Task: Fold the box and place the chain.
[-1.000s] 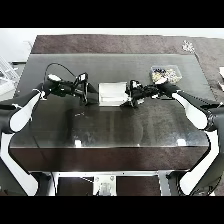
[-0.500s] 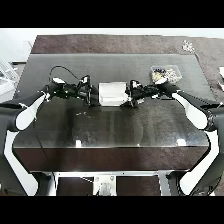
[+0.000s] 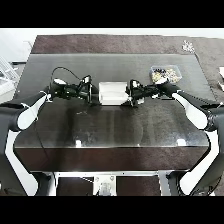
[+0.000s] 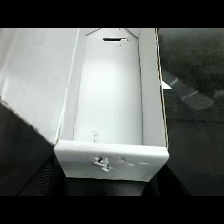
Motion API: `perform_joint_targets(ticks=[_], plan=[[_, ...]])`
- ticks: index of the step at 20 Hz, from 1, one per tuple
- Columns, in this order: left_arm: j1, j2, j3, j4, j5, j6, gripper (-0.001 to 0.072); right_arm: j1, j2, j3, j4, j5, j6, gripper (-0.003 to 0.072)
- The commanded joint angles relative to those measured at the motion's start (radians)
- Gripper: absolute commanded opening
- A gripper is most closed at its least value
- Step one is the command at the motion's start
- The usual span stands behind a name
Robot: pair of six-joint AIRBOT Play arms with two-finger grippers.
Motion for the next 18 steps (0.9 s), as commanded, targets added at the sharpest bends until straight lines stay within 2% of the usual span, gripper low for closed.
perform_joint_targets(ticks=[1, 18], plan=[[0.001, -0.001, 0.000, -0.004, 0.031, 0.033, 0.0720, 0.001, 0.000, 0.000, -0.002, 0.003, -0.001, 0.0591], [-0.021, -0.017, 0.015, -0.014, 0.022, 0.061, 0.0720, 0.001, 0.000, 0.000, -0.001, 0.003, -0.001, 0.0591]])
